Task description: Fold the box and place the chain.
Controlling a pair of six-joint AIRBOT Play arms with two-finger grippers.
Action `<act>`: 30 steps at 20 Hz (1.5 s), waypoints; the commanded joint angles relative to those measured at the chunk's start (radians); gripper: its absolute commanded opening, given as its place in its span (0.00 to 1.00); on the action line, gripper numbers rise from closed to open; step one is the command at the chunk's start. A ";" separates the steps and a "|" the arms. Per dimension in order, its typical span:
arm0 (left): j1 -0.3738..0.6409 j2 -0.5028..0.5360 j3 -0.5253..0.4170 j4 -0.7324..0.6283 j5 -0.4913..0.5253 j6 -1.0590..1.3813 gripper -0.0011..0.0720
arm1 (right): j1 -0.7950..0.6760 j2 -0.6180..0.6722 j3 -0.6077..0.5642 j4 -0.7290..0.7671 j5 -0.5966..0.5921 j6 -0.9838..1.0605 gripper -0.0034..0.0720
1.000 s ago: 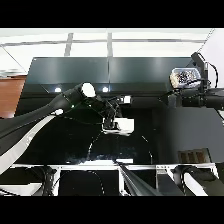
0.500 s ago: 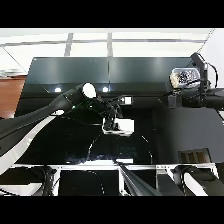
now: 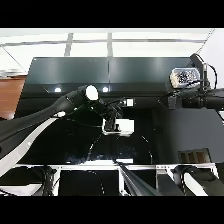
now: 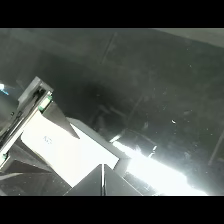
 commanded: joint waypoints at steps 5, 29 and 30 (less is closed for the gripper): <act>-0.031 -0.003 0.001 0.094 0.039 -0.039 0.99 | 0.000 0.000 0.001 0.000 0.004 0.000 0.06; 0.977 0.062 0.135 0.567 0.093 -0.870 0.41 | 0.000 -0.001 0.001 0.000 -0.170 0.023 0.06; 1.007 0.049 0.149 0.551 0.152 -0.870 0.41 | 0.000 -0.001 0.001 0.001 -0.198 0.024 0.06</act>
